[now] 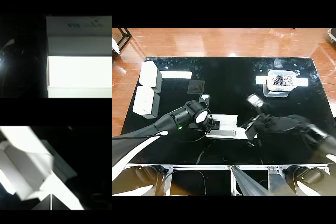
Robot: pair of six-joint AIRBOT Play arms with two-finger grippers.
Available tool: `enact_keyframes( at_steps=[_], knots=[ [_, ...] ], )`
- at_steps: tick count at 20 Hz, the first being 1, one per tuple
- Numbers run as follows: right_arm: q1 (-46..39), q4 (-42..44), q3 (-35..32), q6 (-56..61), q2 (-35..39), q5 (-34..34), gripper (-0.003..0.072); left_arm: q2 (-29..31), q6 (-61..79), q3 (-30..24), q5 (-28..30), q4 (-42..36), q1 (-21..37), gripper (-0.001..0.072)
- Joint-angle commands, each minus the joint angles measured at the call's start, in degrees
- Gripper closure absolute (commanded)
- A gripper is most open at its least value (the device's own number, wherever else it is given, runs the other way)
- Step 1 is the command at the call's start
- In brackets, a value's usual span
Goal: Fold the box and place the chain.
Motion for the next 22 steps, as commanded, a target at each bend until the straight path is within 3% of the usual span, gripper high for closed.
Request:
enact_keyframes(
  at_steps=[1, 3, 5, 7, 11, 16, 22],
  knots=[
    [-14.0, -1.4, 0.0, 11.3, 11.4, -21.0, 0.0651, 0.0, 0.0, 0.0, 0.3, 0.8, 0.0, 0.0684],
    [-21.5, -5.5, 0.0, 15.8, 16.0, -31.2, 0.0650, 0.0, 0.0, 0.0, 0.5, 0.8, 0.0, 0.0684],
    [-27.0, -13.2, -1.0, 24.5, 17.4, -32.8, 0.0651, 0.0, 0.0, 0.0, 1.0, 0.9, 0.1, 0.0684],
    [-30.8, -17.1, -4.9, 35.2, 16.9, -26.3, 0.0651, 0.0, 0.0, 0.0, 1.2, 0.9, 0.0, 0.0684],
    [-30.0, -2.8, -13.2, 35.6, 6.4, -15.6, 0.0651, 0.0, 0.0, 0.0, 2.0, 0.8, 0.0, 0.0684],
    [-20.8, 6.0, -10.8, 34.2, -9.2, -6.4, 0.0650, -0.1, 0.0, 0.0, 1.9, 0.6, 0.0, 0.0684],
    [-13.6, 6.7, -4.7, 34.1, -13.2, -5.3, 0.0649, -0.7, 0.0, 0.0, 0.9, 0.6, 0.0, 0.0684]
  ],
)
